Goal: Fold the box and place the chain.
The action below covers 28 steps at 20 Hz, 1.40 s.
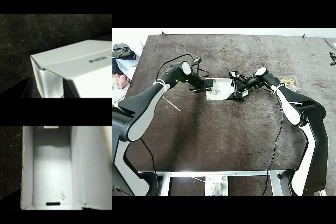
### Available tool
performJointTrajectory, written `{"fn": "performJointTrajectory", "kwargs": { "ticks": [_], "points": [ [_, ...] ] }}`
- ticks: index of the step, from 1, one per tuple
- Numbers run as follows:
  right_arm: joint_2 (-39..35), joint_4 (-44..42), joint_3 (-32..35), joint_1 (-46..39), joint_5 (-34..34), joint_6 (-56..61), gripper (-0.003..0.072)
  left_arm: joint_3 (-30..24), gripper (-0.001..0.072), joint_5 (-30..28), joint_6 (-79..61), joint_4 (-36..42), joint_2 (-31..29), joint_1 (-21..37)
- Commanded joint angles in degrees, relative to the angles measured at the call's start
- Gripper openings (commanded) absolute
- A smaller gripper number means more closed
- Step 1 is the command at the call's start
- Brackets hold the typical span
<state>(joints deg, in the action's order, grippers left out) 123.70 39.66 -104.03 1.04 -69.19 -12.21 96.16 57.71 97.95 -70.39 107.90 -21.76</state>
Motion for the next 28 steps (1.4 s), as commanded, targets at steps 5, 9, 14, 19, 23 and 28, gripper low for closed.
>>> {"fn": "performJointTrajectory", "kwargs": {
  "ticks": [5,9,14,19,23,28],
  "points": [
    [0.00,-0.02,0.00,-0.02,0.00,0.02,0.0279,14.73,0.0386,15.34,11.37,-13.14,7.72,-4.00],
    [0.00,0.00,0.00,-0.02,0.00,0.02,0.0279,19.50,0.0374,18.25,15.23,-19.04,10.69,-5.84],
    [0.00,-0.02,0.00,-0.02,0.00,0.02,0.0279,19.89,0.0364,17.99,17.70,-21.07,11.45,-5.81],
    [0.00,-0.02,0.00,-0.02,0.00,0.02,0.0279,19.98,0.0348,17.81,18.73,-21.20,12.90,-5.81],
    [0.00,0.00,0.00,-0.02,0.00,0.02,0.0279,19.98,0.0347,17.29,20.81,-21.64,13.16,-5.81],
    [0.00,0.00,0.00,-0.02,0.00,0.02,0.0279,20.09,0.0012,17.20,21.20,-21.86,13.20,-5.81]
  ]
}}
